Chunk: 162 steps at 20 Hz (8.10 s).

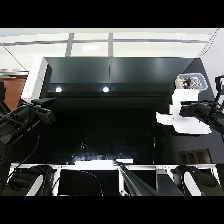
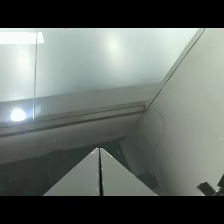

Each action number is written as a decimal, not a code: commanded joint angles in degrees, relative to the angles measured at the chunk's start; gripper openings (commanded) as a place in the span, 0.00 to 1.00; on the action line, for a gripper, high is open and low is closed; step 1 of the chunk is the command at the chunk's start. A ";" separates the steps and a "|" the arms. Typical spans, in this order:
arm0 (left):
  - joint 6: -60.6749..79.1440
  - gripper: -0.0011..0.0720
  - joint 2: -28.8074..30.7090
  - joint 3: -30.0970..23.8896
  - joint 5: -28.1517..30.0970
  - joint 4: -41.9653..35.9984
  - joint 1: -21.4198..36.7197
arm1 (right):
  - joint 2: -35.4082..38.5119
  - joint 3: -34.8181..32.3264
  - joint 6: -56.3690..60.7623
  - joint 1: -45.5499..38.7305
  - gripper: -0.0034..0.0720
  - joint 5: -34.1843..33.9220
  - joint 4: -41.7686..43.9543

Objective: Fold the box and place the chain.

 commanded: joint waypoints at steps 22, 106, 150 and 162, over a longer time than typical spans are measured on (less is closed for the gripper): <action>-0.02 0.05 -0.96 -0.07 13.27 -2.58 0.04 | -0.26 0.07 -1.03 -0.44 0.05 -23.39 5.66; 40.06 0.49 -75.03 22.62 -50.07 -34.40 -5.09 | -15.72 -13.07 -26.62 1.42 0.06 26.58 36.81; 82.20 0.05 -59.19 12.66 -9.90 -25.18 -22.21 | -15.76 2.05 -34.62 15.26 0.90 20.68 5.66; 82.18 0.05 -59.19 12.66 -9.90 -25.18 -22.21 | -19.54 -4.98 -48.04 41.77 0.90 11.98 5.53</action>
